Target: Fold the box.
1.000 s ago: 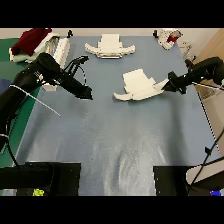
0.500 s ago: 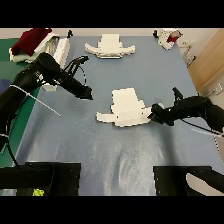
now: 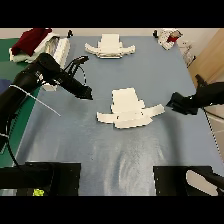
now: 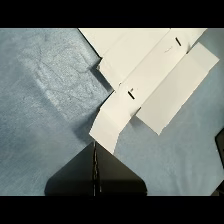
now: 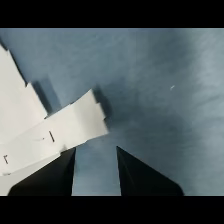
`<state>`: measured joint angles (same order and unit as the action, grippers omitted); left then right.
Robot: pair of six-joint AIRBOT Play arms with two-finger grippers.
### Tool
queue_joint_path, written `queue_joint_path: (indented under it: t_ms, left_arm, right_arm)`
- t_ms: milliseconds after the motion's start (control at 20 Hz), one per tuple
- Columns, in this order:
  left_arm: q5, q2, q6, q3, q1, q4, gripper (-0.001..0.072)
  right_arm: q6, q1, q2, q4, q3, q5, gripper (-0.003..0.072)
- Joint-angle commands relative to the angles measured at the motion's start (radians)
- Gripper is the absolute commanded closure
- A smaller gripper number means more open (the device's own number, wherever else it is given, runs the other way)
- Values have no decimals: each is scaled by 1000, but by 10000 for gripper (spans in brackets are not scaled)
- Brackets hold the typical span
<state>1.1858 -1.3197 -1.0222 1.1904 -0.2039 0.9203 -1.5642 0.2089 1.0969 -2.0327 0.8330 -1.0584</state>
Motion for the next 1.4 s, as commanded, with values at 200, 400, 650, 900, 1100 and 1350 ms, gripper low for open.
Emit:
queue_joint_path:
  t_ms: [200,400,650,900,1100,1350]
  left_arm:
    - [-39,-2,0,0,-2,0,696]
    - [-74,-2,0,0,-2,-4,696]
    - [-78,-2,0,0,-2,-53,696]
    - [-76,-2,0,0,-2,-104,696]
    - [-66,-1,1,0,2,-138,696]
    - [116,26,-6,-77,92,-198,696]
  right_arm:
    - [-412,150,375,-230,249,-202,297]
    - [-507,74,483,-242,251,-240,297]
    - [-550,-44,500,-261,251,-272,324]
    - [-576,-110,498,-264,251,-296,636]
    - [-584,-161,463,-277,241,-316,684]
    - [-571,-253,257,-314,27,-187,684]
